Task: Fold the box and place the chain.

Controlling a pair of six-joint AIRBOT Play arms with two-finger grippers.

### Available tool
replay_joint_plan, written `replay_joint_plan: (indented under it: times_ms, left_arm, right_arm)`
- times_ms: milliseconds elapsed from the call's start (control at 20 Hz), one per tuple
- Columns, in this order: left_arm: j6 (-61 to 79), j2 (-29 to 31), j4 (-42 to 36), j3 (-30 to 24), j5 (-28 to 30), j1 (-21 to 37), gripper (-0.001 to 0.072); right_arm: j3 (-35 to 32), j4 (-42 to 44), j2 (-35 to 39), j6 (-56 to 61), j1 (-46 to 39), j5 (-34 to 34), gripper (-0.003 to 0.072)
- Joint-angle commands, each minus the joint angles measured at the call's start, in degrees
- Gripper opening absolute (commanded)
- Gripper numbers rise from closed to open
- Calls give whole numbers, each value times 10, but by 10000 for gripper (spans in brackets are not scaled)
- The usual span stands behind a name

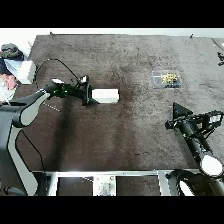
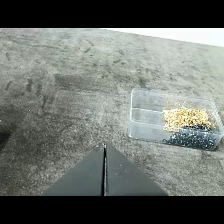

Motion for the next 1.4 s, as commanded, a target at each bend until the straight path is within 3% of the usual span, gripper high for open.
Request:
replay_joint_plan:
  times_ms: [0,150,300,650,800,1050,1200,1350]
  left_arm:
    - [-3,1,-26,1,-12,0,25]
    - [-8,25,-78,3,-19,1,10]
    - [-57,87,-91,10,14,7,8]
    - [-289,289,-69,-6,232,104,4]
    - [-344,396,-34,-99,327,171,4]
    - [-393,540,-29,-324,324,335,4]
    - [-405,575,-24,-417,320,441,4]
    - [-400,575,9,-467,305,517,5]
  right_arm:
    - [0,0,0,0,0,0,16]
    - [0,0,0,0,0,0,16]
    - [0,0,1,0,0,0,15]
    - [0,0,1,0,0,0,15]
    - [0,0,1,0,0,0,16]
    - [0,0,1,0,0,0,16]
    - [0,0,0,0,0,0,15]
    - [0,0,1,0,0,0,15]
